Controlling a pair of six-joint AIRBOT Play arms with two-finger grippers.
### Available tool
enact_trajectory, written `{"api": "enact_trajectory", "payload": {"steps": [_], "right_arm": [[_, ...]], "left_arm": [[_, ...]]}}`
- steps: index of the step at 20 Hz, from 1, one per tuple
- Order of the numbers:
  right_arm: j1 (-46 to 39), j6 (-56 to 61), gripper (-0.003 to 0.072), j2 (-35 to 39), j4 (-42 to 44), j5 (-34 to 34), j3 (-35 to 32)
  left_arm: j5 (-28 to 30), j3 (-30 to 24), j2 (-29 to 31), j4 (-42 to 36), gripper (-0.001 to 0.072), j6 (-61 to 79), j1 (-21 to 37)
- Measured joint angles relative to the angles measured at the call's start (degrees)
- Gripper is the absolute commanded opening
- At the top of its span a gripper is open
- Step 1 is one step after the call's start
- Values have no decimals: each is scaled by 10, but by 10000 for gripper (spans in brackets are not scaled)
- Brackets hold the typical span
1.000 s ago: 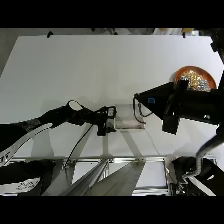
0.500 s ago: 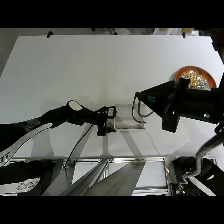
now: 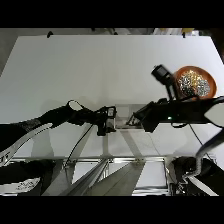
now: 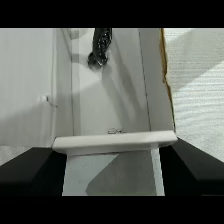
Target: Fold the box and place the chain.
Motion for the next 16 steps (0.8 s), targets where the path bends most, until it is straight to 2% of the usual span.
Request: {"api": "enact_trajectory", "payload": {"steps": [4,7,8,9,13,16], "right_arm": [[0,-9,13,-34,-13,-37,-61],[0,-22,16,-67,-16,-55,-81],[0,-24,61,-76,-16,-60,-84],[0,-26,119,-84,-17,-63,-86],[0,-30,124,-101,-32,-68,-84],[-5,-31,101,-105,-73,-38,-41]], "left_arm": [[0,0,0,0,331,0,0],[0,0,0,0,331,0,0],[0,0,0,0,331,0,0],[0,0,0,0,331,0,0],[0,0,0,0,331,0,0],[0,0,0,0,331,0,0]]}}
